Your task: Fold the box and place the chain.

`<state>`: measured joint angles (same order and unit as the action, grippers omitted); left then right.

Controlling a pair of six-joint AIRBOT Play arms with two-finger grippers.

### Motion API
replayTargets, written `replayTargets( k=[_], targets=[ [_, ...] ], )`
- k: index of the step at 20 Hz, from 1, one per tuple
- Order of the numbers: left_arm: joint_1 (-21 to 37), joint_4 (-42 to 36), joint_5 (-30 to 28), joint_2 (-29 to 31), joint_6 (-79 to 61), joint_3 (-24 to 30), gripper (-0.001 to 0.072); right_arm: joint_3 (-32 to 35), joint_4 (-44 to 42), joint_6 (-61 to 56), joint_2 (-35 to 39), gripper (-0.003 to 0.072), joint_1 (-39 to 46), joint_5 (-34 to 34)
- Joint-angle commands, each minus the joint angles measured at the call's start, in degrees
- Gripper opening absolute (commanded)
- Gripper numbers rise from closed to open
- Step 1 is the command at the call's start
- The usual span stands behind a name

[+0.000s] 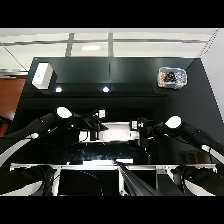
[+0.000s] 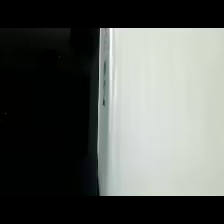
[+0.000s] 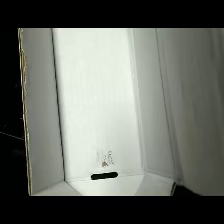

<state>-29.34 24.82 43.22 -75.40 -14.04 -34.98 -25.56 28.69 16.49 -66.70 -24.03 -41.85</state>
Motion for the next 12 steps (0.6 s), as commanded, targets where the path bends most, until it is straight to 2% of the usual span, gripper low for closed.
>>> replayTargets(
  k=[1, 6, 12],
  targets=[
    [0.00, 0.04, 0.11, -0.02, -0.09, -0.04, 0.0027, 0.00, 0.22, -0.46, -0.04, 0.0719, -0.20, 0.74],
    [0.00, 0.04, 0.13, -0.02, -0.09, -0.04, 0.0027, 0.00, 3.37, -2.43, -0.37, 0.0719, -3.02, 2.78],
    [0.00, 0.04, 0.15, -0.02, -0.09, -0.04, 0.0027, 0.00, 2.91, -3.48, -0.37, 0.0719, -2.99, 3.98]
  ],
)
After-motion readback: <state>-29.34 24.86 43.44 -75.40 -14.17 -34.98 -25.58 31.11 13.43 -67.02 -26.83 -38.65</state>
